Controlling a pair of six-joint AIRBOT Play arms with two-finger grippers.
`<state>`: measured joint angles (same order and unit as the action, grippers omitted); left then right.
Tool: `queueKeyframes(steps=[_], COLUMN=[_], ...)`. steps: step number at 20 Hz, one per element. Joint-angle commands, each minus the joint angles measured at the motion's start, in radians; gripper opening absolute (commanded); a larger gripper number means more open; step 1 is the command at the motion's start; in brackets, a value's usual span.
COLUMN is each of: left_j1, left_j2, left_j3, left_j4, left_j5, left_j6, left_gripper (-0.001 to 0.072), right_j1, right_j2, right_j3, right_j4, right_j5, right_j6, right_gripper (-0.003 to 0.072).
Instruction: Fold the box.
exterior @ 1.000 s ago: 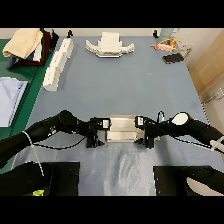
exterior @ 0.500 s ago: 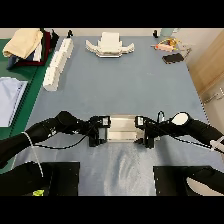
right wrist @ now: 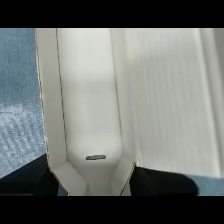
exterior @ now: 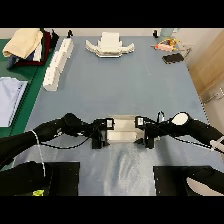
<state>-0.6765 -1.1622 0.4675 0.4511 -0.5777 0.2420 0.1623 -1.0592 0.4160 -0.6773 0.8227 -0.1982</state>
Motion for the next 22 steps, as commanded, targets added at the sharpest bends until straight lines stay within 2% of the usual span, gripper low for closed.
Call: queueKeyframes(steps=[1, 5, 7, 22], left_j1=[-0.021, -0.022, -0.022, -0.022], left_j2=[-0.01, -0.01, -0.01, -0.01], left_j3=[0.001, 0.001, 0.001, 0.001], left_j4=[-0.022, -0.032, -0.031, -0.025], left_j5=[0.03, 0.05, 0.061, 0.063], left_j6=[-0.003, -0.019, -0.03, -0.031], left_gripper=[0.0698, 0.0696, 0.0517, 0.0522], right_j1=[0.0, 0.0, 0.0, 0.001], right_j2=[0.001, 0.001, 0.001, 0.001], right_j3=[0.0, 0.0, 0.0, 0.0], right_j4=[0.001, 0.001, 0.001, 0.001], right_j5=[-0.001, -0.001, -0.001, -0.001], right_j6=[0.003, 0.003, 0.003, 0.003], right_gripper=[0.052, 0.052, 0.052, 0.052])
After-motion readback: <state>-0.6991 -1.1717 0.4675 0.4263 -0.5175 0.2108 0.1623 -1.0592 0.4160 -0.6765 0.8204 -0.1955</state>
